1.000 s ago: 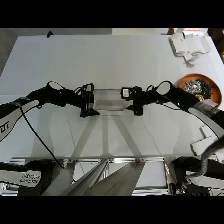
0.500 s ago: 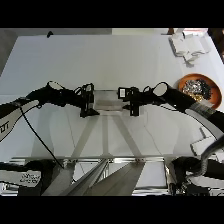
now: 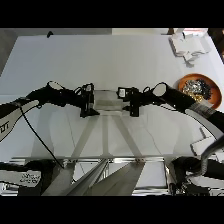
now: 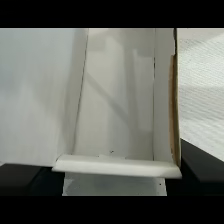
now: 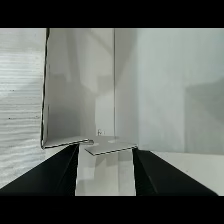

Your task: Fold the box and place the chain.

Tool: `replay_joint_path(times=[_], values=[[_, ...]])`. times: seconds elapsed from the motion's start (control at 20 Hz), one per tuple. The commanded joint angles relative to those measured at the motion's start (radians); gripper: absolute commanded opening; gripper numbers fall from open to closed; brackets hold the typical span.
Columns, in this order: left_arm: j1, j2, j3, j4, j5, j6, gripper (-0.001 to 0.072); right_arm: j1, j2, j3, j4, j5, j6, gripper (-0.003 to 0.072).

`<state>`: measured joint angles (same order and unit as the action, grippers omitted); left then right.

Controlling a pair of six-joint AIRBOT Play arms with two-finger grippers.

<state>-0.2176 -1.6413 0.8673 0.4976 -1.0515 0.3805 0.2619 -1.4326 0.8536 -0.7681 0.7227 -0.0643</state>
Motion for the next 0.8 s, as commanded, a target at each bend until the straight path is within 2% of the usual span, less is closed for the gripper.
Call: replay_joint_path(times=[0.0, 0.3, 0.35, 0.4, 0.65, 0.7, 0.75], values=[[0.000, 0.000, 0.000, 0.000, 0.000, 0.001, 0.0415, 0.001, 0.000, 0.000, -0.056, -0.002, 0.116, 0.0381], [0.000, 0.000, 0.000, 0.000, 0.000, 0.001, 0.0415, 0.001, 0.000, 0.000, -0.062, 0.048, 0.154, 0.0369], [0.000, 0.000, 0.000, 0.000, 0.000, 0.001, 0.0415, 0.001, 0.000, 0.000, -0.063, 0.050, 0.154, 0.0329], [0.000, 0.000, 0.000, 0.000, 0.000, 0.001, 0.0415, 0.001, 0.000, 0.000, -0.062, 0.051, 0.154, 0.0250], [0.000, 0.000, 0.000, 0.000, 0.000, 0.001, 0.0415, 0.001, 0.000, 0.000, 0.022, 0.046, 0.066, 0.0205], [0.000, 0.000, 0.000, 0.000, 0.000, 0.001, 0.0415, 0.001, 0.000, 0.000, 0.057, 0.047, 0.032, 0.0144], [0.000, 0.000, 0.000, 0.000, 0.000, 0.001, 0.0415, 0.001, 0.000, 0.000, 0.091, 0.047, 0.002, 0.0115]])
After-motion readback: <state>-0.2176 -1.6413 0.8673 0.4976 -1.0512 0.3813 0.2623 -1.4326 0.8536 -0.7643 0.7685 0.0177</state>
